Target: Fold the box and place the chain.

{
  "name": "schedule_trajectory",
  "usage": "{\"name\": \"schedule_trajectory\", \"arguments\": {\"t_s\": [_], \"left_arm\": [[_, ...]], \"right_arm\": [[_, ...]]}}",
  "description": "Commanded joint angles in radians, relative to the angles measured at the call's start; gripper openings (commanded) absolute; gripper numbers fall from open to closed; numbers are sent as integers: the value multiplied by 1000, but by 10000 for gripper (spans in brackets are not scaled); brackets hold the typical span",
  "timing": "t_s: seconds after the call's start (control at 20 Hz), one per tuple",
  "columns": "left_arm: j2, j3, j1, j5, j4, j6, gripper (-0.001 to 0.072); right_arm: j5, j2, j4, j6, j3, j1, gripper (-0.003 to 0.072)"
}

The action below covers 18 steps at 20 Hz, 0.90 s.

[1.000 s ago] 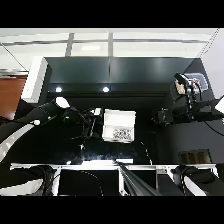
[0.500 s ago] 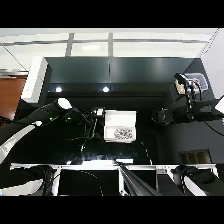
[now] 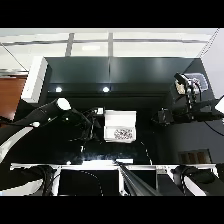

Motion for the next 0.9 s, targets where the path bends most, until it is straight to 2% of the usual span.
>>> {"name": "schedule_trajectory", "arguments": {"t_s": [0.0,0.1,0.3,0.55,0.85], "left_arm": [[58,-26,16,0,48,-94,704],[95,-75,14,71,-19,-54,704],[90,-129,-4,188,-161,47,706],[70,-129,-76,206,-190,146,705],[67,-129,-80,238,-202,138,705]], "right_arm": [[4,0,0,0,0,0,258],[3,0,0,0,0,0,258],[-1,0,0,0,0,0,258],[0,0,0,0,0,0,258],[0,0,0,0,0,0,258]]}}
